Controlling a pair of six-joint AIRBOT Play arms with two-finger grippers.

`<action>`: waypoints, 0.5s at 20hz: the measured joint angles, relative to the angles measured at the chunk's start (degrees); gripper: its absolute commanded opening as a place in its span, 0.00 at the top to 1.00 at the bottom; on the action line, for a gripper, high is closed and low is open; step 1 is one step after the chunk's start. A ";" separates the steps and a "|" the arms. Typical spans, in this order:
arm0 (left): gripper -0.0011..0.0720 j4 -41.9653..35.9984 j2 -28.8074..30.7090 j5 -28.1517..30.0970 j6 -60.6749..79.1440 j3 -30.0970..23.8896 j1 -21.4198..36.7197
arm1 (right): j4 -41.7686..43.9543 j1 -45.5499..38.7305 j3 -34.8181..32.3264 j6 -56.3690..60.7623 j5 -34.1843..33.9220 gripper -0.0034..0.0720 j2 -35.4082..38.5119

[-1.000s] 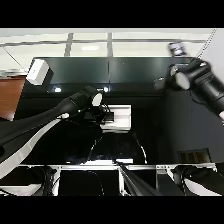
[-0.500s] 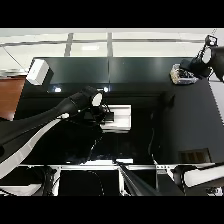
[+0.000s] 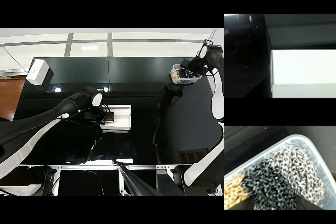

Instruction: Fold the box and place the chain.

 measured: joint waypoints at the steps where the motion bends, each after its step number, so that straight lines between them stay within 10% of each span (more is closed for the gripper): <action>1: 0.95 0.00 0.00 -0.04 0.00 0.00 0.00 | 0.11 -0.07 0.28 0.00 -0.42 0.24 -0.55; 4: 0.95 0.00 0.00 -0.09 0.00 0.00 0.00 | 1.25 -0.15 0.76 -0.02 -0.74 0.88 -1.42; 10: 0.95 -0.02 0.00 -0.09 0.00 0.00 0.00 | 1.68 -0.04 3.41 -3.61 4.87 0.94 1.44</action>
